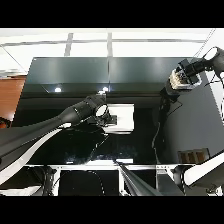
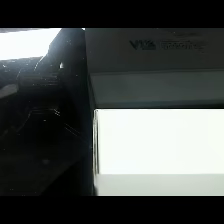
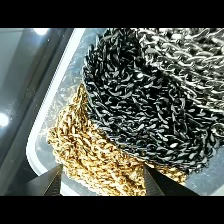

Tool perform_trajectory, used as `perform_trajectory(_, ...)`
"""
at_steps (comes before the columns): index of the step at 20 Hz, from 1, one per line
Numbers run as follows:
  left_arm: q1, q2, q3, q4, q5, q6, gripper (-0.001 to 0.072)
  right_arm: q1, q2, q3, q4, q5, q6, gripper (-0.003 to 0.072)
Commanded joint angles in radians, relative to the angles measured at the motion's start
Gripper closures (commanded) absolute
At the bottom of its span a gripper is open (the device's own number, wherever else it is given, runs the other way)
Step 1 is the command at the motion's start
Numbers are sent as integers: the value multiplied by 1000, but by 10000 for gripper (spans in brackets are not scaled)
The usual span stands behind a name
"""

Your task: Fold the box and place the chain.

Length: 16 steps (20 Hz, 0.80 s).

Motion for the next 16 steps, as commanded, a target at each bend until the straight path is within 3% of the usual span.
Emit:
perform_trajectory(1, 1, 0, 0, 0, 0, 1, 678, 3, -10, 4, 6, 0, 4, 134)
perform_trajectory(9, 0, 0, 0, -1, 0, 1, 678, 19, -51, 4, 17, -42, -115, 157)
perform_trajectory(11, 1, 0, 0, -1, 0, 1, 678, 20, -51, 5, 18, -55, -145, 564)
perform_trajectory(12, 0, 0, 0, -1, 0, 1, 678, 20, -48, 5, 21, -48, -168, 645)
perform_trajectory(16, 0, 0, 0, -1, 0, 1, 678, 15, -17, 37, -17, 66, -282, 675)
